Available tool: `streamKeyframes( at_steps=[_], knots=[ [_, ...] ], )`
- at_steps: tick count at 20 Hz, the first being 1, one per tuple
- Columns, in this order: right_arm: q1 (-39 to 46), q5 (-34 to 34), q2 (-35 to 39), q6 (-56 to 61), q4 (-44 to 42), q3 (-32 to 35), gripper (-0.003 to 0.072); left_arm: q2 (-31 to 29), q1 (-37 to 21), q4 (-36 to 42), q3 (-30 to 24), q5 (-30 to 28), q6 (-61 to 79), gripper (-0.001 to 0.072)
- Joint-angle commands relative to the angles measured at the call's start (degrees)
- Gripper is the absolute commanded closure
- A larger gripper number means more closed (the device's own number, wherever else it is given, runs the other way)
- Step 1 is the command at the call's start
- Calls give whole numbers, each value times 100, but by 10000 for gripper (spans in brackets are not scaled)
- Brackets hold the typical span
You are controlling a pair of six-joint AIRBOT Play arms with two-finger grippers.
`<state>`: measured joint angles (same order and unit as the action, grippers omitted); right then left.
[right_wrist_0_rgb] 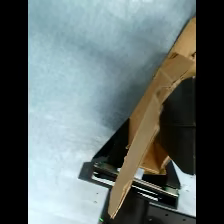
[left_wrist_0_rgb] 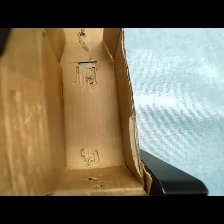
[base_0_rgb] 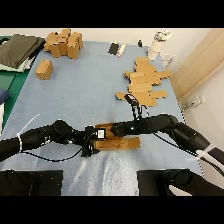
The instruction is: Fold the box.
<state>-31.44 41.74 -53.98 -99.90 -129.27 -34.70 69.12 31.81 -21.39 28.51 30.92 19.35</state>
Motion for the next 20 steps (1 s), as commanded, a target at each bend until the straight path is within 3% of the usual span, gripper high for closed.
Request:
streamKeyframes(
  at_steps=[1, 10, 11, 12, 20],
  knots=[
    [2, -481, -535, 42, -63, -129, 686, -2, -2, -9, 4, 9, 13, 123],
    [2, -234, -623, 44, -48, -129, 685, -7, -13, -68, 4, -225, -400, 111],
    [2, -173, -560, 44, -46, -129, 685, -7, -11, -92, 4, -221, -402, 49],
    [2, -136, -472, 44, -44, -129, 685, -7, -11, -94, 4, -201, -400, 37],
    [2, -190, -634, -50, 24, -129, 686, -7, -11, -94, 4, -190, -402, 79]
  ],
)
